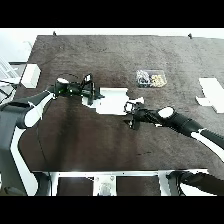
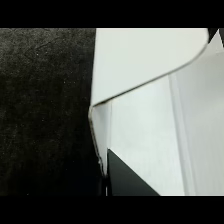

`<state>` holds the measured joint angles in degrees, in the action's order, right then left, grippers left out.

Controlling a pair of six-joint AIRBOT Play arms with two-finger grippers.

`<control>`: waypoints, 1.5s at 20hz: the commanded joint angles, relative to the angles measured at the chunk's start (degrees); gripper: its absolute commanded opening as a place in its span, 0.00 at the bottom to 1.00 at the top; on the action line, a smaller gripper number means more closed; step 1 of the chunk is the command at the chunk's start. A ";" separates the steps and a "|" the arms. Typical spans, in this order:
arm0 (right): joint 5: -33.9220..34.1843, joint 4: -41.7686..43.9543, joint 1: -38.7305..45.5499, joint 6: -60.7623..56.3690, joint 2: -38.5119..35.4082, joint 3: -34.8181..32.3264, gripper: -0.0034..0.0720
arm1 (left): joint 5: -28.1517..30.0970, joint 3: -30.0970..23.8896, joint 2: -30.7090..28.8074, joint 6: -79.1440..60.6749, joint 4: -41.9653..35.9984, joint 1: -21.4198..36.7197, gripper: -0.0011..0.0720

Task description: Fold the box and place the chain.

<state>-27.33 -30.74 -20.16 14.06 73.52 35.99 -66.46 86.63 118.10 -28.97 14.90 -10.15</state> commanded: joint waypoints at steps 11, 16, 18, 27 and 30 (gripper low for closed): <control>4.79 0.24 1.75 0.09 5.14 8.07 0.80 | -0.04 0.02 0.00 0.00 0.00 0.02 0.04; 4.76 0.09 1.81 2.29 5.33 9.14 0.80 | -0.07 0.02 0.00 0.00 0.00 0.02 0.04; 4.74 0.26 1.86 4.20 5.40 9.29 0.80 | -0.04 0.02 0.00 0.00 0.00 0.02 0.04; -3.32 0.76 6.82 6.01 9.29 15.72 0.85 | -0.07 0.02 0.00 0.00 0.00 0.02 0.04; -8.63 1.38 8.22 6.19 11.78 18.40 0.85 | -0.07 0.02 0.00 0.00 0.00 0.02 0.04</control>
<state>-31.07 -29.91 -13.26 19.92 83.53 52.18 -66.48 86.63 118.10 -28.95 14.85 -10.15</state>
